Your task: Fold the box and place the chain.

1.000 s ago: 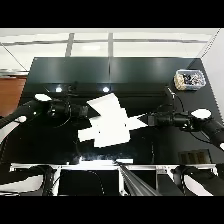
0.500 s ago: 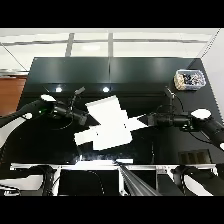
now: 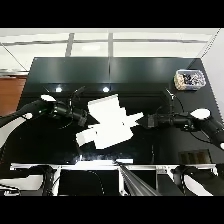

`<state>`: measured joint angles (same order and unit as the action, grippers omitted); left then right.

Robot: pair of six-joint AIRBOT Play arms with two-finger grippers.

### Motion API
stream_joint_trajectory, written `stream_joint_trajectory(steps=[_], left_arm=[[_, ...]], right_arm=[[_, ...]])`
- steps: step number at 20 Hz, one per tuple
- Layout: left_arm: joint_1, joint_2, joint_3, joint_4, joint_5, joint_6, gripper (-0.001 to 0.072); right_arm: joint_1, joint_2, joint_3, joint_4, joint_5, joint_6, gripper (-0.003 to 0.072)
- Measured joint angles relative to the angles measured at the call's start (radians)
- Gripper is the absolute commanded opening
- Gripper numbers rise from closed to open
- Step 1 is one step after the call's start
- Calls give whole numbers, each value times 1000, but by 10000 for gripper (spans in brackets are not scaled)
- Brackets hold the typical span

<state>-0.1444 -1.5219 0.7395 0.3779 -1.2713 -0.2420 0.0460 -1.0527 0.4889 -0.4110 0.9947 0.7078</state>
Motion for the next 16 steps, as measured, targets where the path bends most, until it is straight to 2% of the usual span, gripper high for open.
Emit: stream_joint_trajectory(steps=[4, 7, 9, 12, 16], left_arm=[[-17, 23, -10, -4, 14, 12, 21], [-60, 93, -62, -53, 100, 72, 25], [-93, 147, -103, -137, 157, 179, 26], [-133, 187, -131, -188, 198, 396, 25], [-187, 204, -141, -143, 315, 586, 25]], right_arm=[[-27, 0, 93, -202, 74, 3, 644], [-35, 9, 164, -344, 122, -8, 644], [-24, 19, 193, -390, 140, -56, 644], [38, 28, 211, -421, 136, -150, 644], [121, 33, 220, -452, 40, -241, 644]])
